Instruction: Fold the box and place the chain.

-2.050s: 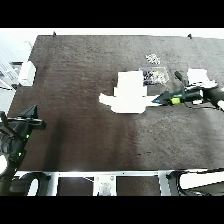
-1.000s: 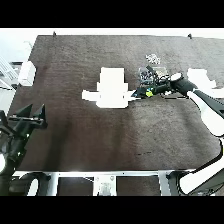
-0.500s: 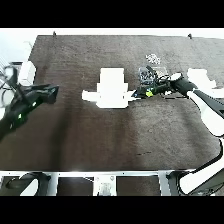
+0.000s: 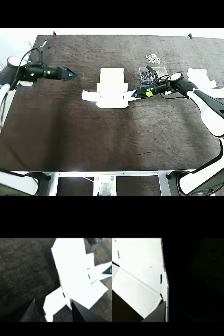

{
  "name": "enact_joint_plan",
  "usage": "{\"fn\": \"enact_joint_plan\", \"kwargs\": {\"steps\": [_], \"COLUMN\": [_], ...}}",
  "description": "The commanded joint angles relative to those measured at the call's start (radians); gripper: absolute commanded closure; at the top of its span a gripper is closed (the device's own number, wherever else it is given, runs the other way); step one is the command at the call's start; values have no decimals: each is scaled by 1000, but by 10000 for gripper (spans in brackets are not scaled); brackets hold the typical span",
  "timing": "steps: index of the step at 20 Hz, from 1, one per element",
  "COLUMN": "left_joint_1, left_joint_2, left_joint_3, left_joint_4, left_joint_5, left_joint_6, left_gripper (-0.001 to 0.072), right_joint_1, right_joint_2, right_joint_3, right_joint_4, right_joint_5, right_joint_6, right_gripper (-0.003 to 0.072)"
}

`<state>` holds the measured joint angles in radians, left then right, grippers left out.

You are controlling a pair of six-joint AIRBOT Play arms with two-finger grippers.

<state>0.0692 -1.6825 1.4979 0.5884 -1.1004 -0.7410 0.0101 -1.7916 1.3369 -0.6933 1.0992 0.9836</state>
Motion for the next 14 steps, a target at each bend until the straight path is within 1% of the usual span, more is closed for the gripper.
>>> {"fn": "enact_joint_plan", "kwargs": {"steps": [1,4,6,8,11,14], "left_joint_1": [-44,-118,-172,-216,-237,-237], "left_joint_2": [-196,-269,-301,-331,-372,-400], "left_joint_3": [305,422,463,494,507,510], "left_joint_4": [180,243,321,356,348,274], "left_joint_5": [-168,-134,-86,-71,-44,-49], "left_joint_6": [-186,-186,-184,-182,-187,-176], "left_gripper": [205,206,206,206,206,205], "right_joint_1": [1,1,1,1,1,1], "right_joint_2": [-1,-1,-2,-3,-3,-3], "right_joint_3": [1,1,1,1,1,1], "right_joint_4": [1,1,0,-6,-8,-24], "right_joint_5": [0,0,-3,-3,-4,-10], "right_joint_6": [0,0,0,0,0,0], "right_gripper": [673,673,673,672,672,672]}}
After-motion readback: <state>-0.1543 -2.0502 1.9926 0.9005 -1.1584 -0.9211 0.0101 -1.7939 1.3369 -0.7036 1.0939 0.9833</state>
